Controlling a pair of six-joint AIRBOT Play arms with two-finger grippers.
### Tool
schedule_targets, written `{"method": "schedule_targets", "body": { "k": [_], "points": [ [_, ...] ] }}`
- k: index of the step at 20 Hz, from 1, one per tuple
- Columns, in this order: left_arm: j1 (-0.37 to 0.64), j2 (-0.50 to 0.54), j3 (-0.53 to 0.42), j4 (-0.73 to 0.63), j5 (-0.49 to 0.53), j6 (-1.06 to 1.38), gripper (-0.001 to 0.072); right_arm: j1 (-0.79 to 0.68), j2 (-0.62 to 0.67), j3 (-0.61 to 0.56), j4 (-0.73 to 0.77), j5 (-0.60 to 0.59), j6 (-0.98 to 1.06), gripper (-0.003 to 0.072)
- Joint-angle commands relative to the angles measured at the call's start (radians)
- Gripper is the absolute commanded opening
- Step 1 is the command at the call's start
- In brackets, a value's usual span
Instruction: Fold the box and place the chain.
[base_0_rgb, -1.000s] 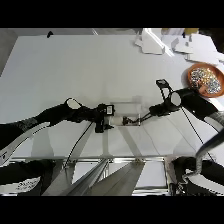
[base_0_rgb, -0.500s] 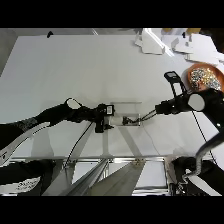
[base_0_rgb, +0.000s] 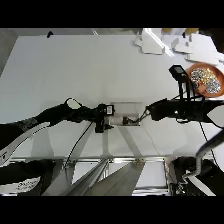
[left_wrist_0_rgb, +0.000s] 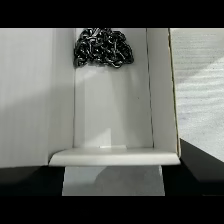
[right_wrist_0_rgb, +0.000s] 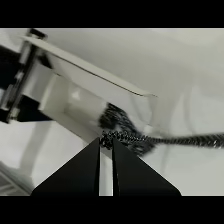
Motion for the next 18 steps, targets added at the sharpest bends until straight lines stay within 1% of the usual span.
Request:
{"method": "schedule_targets", "body": {
  "k": [1, 4, 9, 11, 16, 17, 18],
  "points": [
    [0.0, 0.0, 0.0, 0.0, 0.0, 0.0, 0.0208, 0.135, 0.007, 0.001, 0.045, -0.142, -0.008, 0.0017],
    [0.0, 0.0, 0.0, 0.0, 0.0, 0.0, 0.0208, 0.22, -0.031, 0.001, 0.045, -0.241, 0.006, 0.0018],
    [0.0, 0.0, 0.0, 0.0, 0.0, 0.0, 0.0208, 0.308, -0.127, 0.001, 0.045, -0.34, 0.016, 0.0018],
    [0.0, 0.0, 0.0, 0.0, 0.0, 0.0, 0.0208, 0.328, -0.161, 0.001, 0.044, -0.355, 0.015, 0.0018],
    [0.0, 0.0, 0.0, 0.0, 0.0, 0.0, 0.0208, 0.332, -0.243, 0.001, 0.012, -0.34, 0.015, 0.0022],
    [0.0, 0.0, 0.0, 0.0, 0.0, 0.0, 0.0208, 0.332, -0.253, 0.001, -0.005, -0.328, 0.015, 0.0071],
    [0.0, 0.0, 0.0, 0.0, 0.0, 0.0, 0.0208, 0.332, -0.256, 0.001, -0.027, -0.308, 0.017, 0.016]
  ]
}}
